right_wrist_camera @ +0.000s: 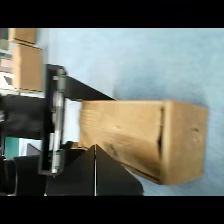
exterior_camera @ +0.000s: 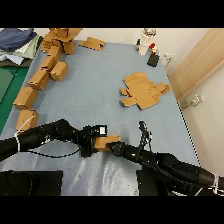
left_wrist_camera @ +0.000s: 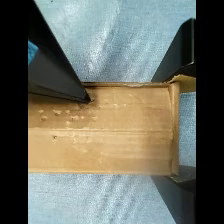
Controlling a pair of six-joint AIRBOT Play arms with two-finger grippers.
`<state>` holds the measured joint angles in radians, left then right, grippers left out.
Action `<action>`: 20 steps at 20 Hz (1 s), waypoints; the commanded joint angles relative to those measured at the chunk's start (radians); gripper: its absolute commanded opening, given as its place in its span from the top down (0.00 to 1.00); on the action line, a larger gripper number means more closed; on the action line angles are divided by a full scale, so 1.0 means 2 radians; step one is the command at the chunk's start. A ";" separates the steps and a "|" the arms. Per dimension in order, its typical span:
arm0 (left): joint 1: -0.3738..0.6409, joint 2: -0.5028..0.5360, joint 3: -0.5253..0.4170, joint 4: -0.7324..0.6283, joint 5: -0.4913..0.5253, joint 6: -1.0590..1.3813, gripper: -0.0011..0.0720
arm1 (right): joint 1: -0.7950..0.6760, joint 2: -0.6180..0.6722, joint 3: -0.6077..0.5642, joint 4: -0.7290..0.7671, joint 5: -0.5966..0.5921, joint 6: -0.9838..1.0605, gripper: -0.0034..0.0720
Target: Fold the box.
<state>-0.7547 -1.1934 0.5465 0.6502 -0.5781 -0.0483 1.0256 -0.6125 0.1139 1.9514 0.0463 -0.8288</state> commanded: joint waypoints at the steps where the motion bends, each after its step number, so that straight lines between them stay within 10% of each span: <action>1: 0.000 0.000 0.000 0.000 0.000 0.000 0.35 | -0.020 0.057 0.014 -0.076 -0.072 -0.001 0.95; 8: 0.000 0.000 0.000 0.000 0.000 0.000 0.35 | -0.171 0.048 0.109 -0.267 -0.546 0.019 0.95; 20: 0.000 0.000 0.000 -0.014 -0.006 0.000 0.35 | -0.198 0.016 0.127 -0.282 -0.499 0.054 0.95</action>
<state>-0.7547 -1.1938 0.5465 0.6342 -0.5785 -0.0486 0.6327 -0.5575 0.3668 1.3983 -0.9619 -0.7433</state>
